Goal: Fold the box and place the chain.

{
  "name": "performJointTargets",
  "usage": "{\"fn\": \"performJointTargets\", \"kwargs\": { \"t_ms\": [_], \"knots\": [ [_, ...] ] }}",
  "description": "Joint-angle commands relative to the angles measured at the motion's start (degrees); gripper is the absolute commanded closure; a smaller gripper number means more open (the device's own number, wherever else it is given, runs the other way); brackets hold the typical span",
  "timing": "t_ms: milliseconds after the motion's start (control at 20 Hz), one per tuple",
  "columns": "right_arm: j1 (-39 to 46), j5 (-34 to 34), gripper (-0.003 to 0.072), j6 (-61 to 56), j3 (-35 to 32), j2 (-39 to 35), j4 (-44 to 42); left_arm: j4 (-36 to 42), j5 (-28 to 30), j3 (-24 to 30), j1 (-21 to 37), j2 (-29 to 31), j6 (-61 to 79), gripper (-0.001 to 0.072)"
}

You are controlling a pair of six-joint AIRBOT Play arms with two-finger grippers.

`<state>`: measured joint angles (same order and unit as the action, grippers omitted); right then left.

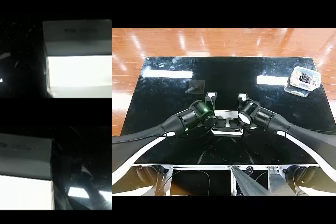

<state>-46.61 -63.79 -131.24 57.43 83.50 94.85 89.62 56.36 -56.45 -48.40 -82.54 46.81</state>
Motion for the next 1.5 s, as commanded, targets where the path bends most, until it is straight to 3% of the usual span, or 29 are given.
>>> {"fn": "performJointTargets", "kwargs": {
  "t_ms": [0, 100, 150, 200, 350, 400, 700, 750, 800, 850, 1450],
  "knots": [
    [-0.04, -0.74, 0.0277, 0.37, 0.55, 1.57, -0.09, 0.02, 0.04, -0.07, -0.07, 0.0, 0.07, 0.0688],
    [-0.04, -0.48, 0.0286, 0.76, 0.55, 1.64, -0.11, 0.02, 0.15, -0.07, -0.07, 0.0, 0.07, 0.0688],
    [-0.04, -0.44, 0.042, 1.53, 0.55, 1.64, -0.24, 0.02, 0.15, -0.07, -0.07, 0.0, 0.07, 0.0688],
    [-0.04, -0.17, 0.0489, 2.64, 0.55, 1.64, -0.81, 0.02, 0.13, -0.07, -0.07, 0.0, 0.07, 0.0688],
    [-0.04, 0.42, 0.0512, 3.39, 0.55, 1.64, -1.84, 0.02, 0.15, -0.07, -0.11, 0.0, 0.07, 0.0688],
    [-0.04, 0.39, 0.068, 4.07, 0.55, 1.62, -1.88, 0.02, 0.13, -0.07, -0.13, 0.0, 0.07, 0.0688],
    [-0.04, 0.37, 0.0678, 5.09, 0.55, 1.38, -2.27, 0.02, 0.13, -0.07, -0.26, 0.0, 0.07, 0.0688],
    [-0.04, 0.39, 0.0635, 5.09, 0.55, 1.33, -2.56, 0.02, 0.15, -0.07, -0.26, 0.0, 0.07, 0.0688],
    [-0.04, 0.37, 0.0412, 5.14, 0.55, 1.27, -2.86, 0.02, 0.13, -0.07, -0.26, 0.0, 0.07, 0.0688],
    [-0.04, 0.37, 0.0291, 5.38, 0.55, 1.14, -2.89, 0.02, 0.13, -0.07, -0.26, 0.0, 0.07, 0.0688],
    [1.64, -0.55, 0.0295, 5.29, 0.5, -3.26, -2.91, 0.02, 0.17, -0.07, -0.26, 0.0, 0.04, 0.0688]
  ]
}}
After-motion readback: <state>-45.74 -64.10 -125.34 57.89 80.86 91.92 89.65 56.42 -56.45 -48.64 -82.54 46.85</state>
